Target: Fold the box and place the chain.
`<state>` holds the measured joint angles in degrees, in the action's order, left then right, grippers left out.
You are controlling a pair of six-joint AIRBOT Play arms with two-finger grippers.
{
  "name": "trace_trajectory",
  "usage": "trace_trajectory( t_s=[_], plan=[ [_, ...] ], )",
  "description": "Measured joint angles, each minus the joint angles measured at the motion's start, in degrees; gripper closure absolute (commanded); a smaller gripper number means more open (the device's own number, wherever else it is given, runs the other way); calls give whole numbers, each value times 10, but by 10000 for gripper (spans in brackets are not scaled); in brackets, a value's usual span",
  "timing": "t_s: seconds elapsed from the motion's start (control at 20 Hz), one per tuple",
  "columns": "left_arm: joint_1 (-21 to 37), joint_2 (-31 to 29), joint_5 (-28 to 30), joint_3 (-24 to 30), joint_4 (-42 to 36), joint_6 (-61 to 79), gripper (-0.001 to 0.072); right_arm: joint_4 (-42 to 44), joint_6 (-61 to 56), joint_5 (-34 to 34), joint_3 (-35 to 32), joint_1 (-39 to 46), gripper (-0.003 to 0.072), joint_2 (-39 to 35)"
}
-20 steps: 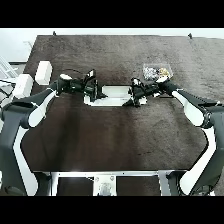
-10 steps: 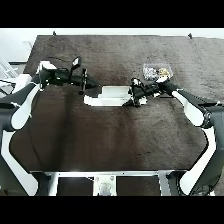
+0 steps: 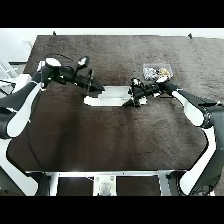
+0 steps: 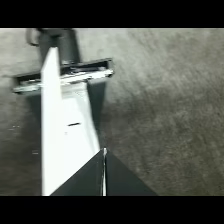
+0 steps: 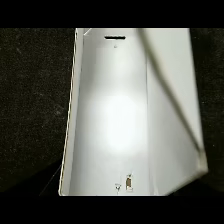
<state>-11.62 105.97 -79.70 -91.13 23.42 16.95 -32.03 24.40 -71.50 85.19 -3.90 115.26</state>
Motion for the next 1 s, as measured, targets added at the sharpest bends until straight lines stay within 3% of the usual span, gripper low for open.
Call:
trace_trajectory(
  t_s=[0.2,0.6,1.0],
  plan=[
    [-26,-2,57,37,13,-2,693,0,0,0,0,0,208,0],
    [-35,-2,247,66,-14,25,693,0,0,0,0,0,208,0],
    [-39,4,338,69,-28,28,693,0,0,0,0,0,208,0]
  ],
)
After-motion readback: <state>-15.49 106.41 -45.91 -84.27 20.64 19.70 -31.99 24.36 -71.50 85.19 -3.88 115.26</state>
